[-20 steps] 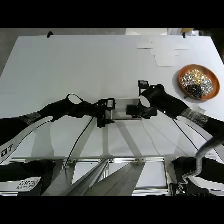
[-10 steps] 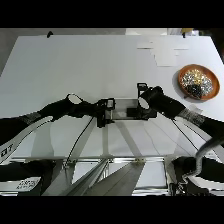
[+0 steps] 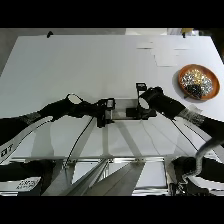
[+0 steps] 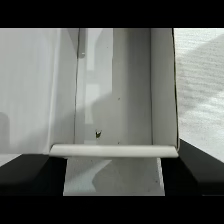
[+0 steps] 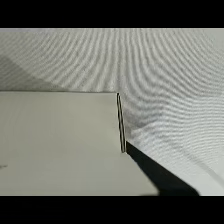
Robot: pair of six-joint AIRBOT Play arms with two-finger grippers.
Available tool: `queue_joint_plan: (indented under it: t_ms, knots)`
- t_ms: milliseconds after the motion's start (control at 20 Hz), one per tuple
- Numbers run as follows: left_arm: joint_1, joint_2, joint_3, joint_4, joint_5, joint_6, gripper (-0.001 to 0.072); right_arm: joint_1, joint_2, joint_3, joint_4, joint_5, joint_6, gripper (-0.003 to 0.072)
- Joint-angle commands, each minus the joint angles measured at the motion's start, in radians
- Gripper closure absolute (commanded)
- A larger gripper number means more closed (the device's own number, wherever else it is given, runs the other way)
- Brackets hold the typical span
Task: Fold the box and place the chain.
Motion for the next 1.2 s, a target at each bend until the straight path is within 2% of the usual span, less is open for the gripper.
queue_joint_plan:
  t_ms: [0, 50, 200, 450, 550, 650, 750, 850, 1150]
  knots:
    - [0.0, 0.0, 0.0, 0.0, 0.001, 0.001, 0.0438, 0.0, 0.009, 0.001, -0.004, 0.008, -0.044, 0.0346]
    - [0.0, 0.0, 0.0, 0.0, 0.001, 0.001, 0.0438, 0.0, 0.021, 0.001, -0.006, 0.014, -0.072, 0.0318]
    - [0.0, 0.0, 0.0, 0.0, 0.001, 0.001, 0.0438, 0.0, 0.114, 0.001, -0.054, 0.043, -0.101, 0.0319]
    - [0.0, 0.0, 0.0, 0.0, 0.0, 0.001, 0.0438, -0.002, 0.321, 0.009, -0.051, 0.15, -0.252, 0.0323]
    - [0.0, 0.0, 0.0, 0.0, 0.001, 0.001, 0.0438, -0.018, 0.407, 0.058, -0.052, 0.161, -0.318, 0.033]
    - [0.0, 0.0, 0.0, 0.0, 0.001, 0.001, 0.0438, -0.086, 0.449, 0.143, -0.058, 0.167, -0.372, 0.0373]
    - [0.0, 0.0, 0.0, 0.0, 0.001, 0.001, 0.0438, -0.213, 0.442, 0.234, -0.06, 0.15, -0.427, 0.0413]
    - [0.0, 0.0, 0.0, 0.0, 0.0, 0.001, 0.0438, -0.36, 0.412, 0.3, -0.059, 0.14, -0.485, 0.0419]
    - [0.0, 0.0, 0.0, 0.0, 0.0, 0.001, 0.0438, -0.756, 0.246, 0.33, -0.06, 0.14, -0.601, 0.0421]
